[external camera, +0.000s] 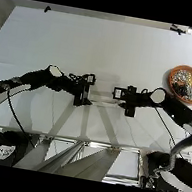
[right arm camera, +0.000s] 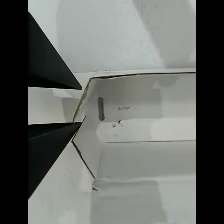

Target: Fold the box and place the chain.

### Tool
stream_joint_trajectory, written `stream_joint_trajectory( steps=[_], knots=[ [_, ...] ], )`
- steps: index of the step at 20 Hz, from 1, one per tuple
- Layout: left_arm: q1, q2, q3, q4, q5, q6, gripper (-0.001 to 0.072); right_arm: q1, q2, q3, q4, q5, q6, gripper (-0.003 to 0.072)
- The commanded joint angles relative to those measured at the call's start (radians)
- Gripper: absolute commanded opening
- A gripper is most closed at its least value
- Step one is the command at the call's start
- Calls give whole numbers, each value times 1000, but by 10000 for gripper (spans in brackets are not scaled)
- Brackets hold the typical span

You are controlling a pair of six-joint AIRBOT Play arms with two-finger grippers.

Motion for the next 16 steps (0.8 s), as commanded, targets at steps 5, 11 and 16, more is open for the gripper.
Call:
stream_joint_trajectory(
  steps=[5, 11, 16],
  knots=[
    [0, 0, 0, 0, 0, 1, 383, -13, 0, 0, 53, 1, -48, 201],
    [0, 0, 0, 0, 0, 1, 383, 56, -37, 0, 138, -71, -106, 194],
    [0, 0, 0, 0, 0, 1, 383, 87, -72, 0, 156, -114, -106, 93]
  ],
)
